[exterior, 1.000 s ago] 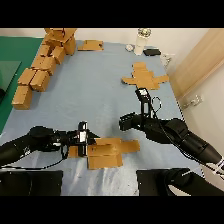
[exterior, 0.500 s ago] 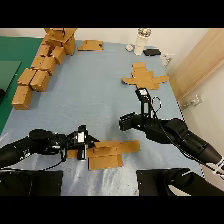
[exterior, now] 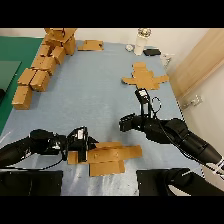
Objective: Fold the box.
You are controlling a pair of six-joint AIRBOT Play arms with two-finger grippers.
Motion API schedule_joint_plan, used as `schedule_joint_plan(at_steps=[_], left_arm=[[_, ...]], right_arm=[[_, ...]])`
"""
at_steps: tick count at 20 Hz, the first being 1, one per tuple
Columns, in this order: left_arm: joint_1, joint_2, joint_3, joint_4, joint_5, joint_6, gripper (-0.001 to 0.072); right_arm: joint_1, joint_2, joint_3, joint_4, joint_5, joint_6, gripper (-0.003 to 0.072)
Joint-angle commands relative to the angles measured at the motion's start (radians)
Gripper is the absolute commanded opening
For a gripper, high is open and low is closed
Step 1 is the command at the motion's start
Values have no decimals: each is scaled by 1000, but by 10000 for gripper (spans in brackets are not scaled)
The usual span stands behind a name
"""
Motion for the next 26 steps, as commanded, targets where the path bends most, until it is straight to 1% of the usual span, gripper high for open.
schedule_joint_plan(at_steps=[1,7,10,13,17,26], left_arm=[[1,-19,0,18,-35,-10,13],[1,-19,2,27,-31,-34,14],[1,-19,9,77,-32,-80,13],[1,-20,10,79,-32,-82,13],[1,-20,10,79,-32,-83,14],[2,-20,11,78,-23,-92,14]], right_arm=[[0,0,0,0,-2,0,3],[0,0,0,0,-2,0,3],[0,0,0,0,-2,0,3],[0,0,0,-8,-6,0,3],[0,2,0,-27,-49,0,3],[0,3,0,-45,-50,0,3]])
